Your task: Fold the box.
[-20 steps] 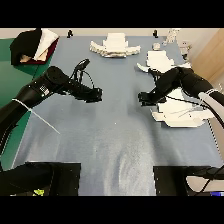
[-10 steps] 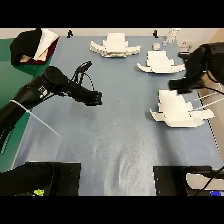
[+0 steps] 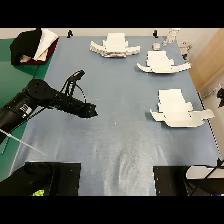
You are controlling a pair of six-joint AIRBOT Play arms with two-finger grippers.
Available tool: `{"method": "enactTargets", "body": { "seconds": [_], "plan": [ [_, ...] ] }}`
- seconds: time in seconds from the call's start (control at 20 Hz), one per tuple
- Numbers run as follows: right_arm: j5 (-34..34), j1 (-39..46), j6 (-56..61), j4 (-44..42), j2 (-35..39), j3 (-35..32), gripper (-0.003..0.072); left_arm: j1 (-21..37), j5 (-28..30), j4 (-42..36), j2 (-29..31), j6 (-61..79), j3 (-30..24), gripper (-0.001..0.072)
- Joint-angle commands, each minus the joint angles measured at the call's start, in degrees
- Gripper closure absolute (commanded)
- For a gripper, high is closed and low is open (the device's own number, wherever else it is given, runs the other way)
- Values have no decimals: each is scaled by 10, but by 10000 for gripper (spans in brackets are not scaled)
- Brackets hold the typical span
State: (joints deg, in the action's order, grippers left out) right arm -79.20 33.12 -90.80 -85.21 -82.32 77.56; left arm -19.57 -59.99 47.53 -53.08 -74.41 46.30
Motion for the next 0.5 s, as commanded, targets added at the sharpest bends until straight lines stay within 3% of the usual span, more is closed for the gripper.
{"method": "enactTargets", "body": {
  "seconds": [0.0, 0.15, 0.45],
  "plan": [
    [-6, 111, -88, -162, -69, 38, 385, -1, -2, -5, 9, -18, -13, 697],
    [-38, 150, -156, -248, -140, 78, 385, -1, 0, -6, 5, -19, -13, 697],
    [-81, 158, -251, -328, -248, 120, 385, -1, 20, -6, 5, -19, -13, 697]
  ]
}}
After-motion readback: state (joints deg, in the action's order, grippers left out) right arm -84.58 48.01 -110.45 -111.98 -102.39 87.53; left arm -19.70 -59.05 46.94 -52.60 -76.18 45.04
